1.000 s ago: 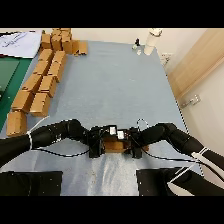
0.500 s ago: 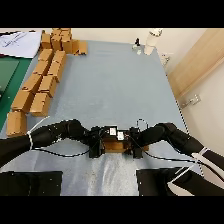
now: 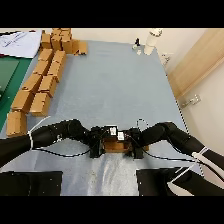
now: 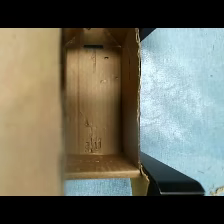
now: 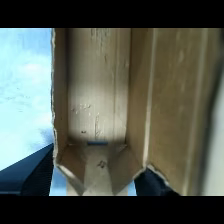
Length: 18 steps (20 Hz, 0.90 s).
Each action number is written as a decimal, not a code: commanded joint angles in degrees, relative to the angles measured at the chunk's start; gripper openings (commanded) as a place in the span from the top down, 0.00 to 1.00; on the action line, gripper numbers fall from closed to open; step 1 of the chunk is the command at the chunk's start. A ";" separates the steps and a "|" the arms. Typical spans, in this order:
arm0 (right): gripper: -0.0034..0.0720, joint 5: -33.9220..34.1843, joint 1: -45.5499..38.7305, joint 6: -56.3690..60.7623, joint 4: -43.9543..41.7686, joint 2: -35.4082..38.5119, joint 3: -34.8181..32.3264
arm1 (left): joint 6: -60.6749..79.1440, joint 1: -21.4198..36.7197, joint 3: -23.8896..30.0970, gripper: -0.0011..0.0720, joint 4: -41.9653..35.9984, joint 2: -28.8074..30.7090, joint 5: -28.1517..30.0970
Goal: Fold the box.
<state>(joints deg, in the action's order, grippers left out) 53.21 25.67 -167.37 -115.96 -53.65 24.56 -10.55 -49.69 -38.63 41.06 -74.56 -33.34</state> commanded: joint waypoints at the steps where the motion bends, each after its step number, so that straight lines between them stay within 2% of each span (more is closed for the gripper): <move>1: 0.01 2.62 -0.81 3.54 2.03 1.18 0.98 | 0.07 0.04 0.07 0.29 0.09 0.02 -0.04; 6: 0.01 6.95 -0.83 7.08 9.90 2.64 1.09 | 0.07 0.04 0.07 0.29 0.11 0.02 -0.04; 13: 0.01 19.43 -0.83 17.33 20.52 5.46 6.05 | 0.07 0.04 0.07 0.29 0.09 0.02 -0.04; 15: 0.01 21.88 -0.83 23.12 21.20 8.35 7.98 | 0.07 0.04 0.07 0.29 0.09 0.02 -0.04; 18: 0.02 22.29 -0.81 42.05 17.35 13.68 10.03 | 0.07 0.04 0.07 0.29 0.11 0.02 -0.04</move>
